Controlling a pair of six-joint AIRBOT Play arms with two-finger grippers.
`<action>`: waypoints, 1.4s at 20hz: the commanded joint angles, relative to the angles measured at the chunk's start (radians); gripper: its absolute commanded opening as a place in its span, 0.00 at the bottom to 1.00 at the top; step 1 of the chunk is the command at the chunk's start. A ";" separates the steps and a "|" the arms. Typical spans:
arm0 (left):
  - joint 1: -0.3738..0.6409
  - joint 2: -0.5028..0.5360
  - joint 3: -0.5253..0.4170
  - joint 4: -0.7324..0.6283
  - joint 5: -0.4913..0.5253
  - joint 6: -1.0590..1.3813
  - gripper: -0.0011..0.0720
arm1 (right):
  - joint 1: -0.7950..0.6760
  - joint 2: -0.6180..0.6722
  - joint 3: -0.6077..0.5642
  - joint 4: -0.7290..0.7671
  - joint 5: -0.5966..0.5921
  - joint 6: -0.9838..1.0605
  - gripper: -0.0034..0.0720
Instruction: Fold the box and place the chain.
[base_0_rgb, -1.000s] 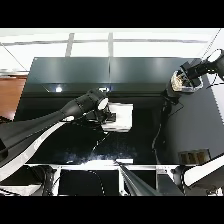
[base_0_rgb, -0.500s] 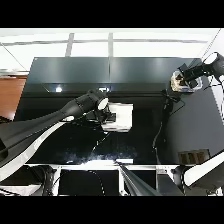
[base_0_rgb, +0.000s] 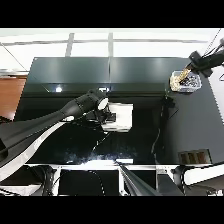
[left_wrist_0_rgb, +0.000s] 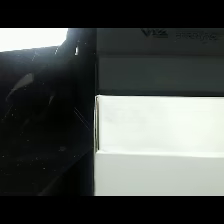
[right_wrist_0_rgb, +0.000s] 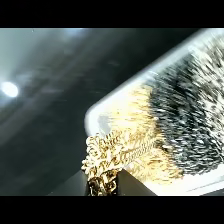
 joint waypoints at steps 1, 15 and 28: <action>-0.001 0.000 0.001 0.000 0.000 0.000 0.05 | -0.024 0.132 0.000 0.072 -0.018 -0.130 0.06; -0.001 -0.001 0.001 -0.004 0.000 0.000 0.05 | 0.047 0.597 0.006 0.201 0.215 -0.470 0.06; -0.001 -0.001 0.001 -0.003 0.001 0.000 0.05 | 0.442 0.739 -0.499 0.546 0.307 -0.582 0.06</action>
